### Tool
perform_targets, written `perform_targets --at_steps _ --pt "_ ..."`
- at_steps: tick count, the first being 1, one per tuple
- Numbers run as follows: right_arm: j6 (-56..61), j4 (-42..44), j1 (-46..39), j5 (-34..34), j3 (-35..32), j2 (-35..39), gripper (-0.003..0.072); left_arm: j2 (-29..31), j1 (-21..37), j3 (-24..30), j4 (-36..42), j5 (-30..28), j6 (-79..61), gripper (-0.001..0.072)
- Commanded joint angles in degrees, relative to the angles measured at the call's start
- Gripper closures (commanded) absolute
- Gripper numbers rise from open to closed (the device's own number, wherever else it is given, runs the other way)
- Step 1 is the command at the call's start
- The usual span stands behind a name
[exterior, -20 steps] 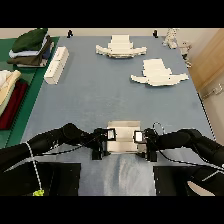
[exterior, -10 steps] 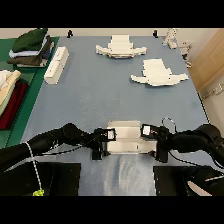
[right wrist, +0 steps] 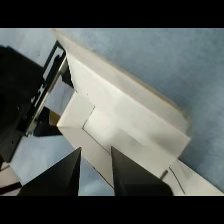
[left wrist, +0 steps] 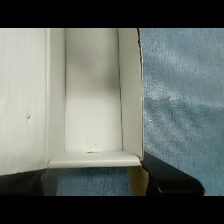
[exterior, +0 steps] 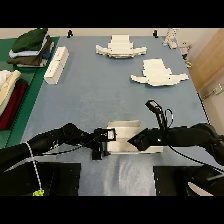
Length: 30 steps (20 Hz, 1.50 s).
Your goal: Fold the box.
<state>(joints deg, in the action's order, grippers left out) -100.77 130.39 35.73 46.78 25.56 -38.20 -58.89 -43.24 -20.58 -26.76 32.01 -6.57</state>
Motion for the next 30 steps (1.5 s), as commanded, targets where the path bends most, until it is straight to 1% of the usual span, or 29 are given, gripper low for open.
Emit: perform_targets --at_steps 1,5,9,12,17,21,23,26,30 --pt "4.9 4.0 1.7 -9.9 2.5 -9.0 0.0409 0.0 0.0 0.0 0.0 0.0 0.0 0.0271" --pt "4.8 1.7 1.0 -10.5 8.0 -18.7 0.0409 0.0 0.0 0.0 0.0 0.0 0.0 0.0271" --pt "4.8 1.6 1.1 -10.1 8.9 -25.6 0.0409 0.0 0.0 0.0 0.0 0.0 0.0 0.0271" --pt "4.7 1.6 1.2 -9.8 8.9 -27.5 0.0408 0.0 0.0 0.0 0.0 0.0 0.0 0.0271" --pt "4.7 1.3 1.2 -9.8 8.9 -27.6 0.0409 0.0 0.0 0.0 0.0 0.0 0.0 0.0271" --pt "3.6 1.2 1.1 -9.8 8.9 -26.8 0.0409 0.0 0.0 0.0 0.0 0.0 0.0 0.0271" --pt "3.6 -0.5 1.1 -9.3 8.9 -24.5 0.0409 0.0 0.0 0.0 0.0 0.0 0.0 0.0271" --pt "3.6 -5.0 1.1 -6.8 8.9 -18.7 0.0409 0.0 0.0 0.0 0.0 0.0 0.0 0.0271" --pt "1.7 -10.6 1.1 0.0 8.9 -8.8 0.0409 0.0 0.0 0.0 0.0 0.0 0.0 0.0271"
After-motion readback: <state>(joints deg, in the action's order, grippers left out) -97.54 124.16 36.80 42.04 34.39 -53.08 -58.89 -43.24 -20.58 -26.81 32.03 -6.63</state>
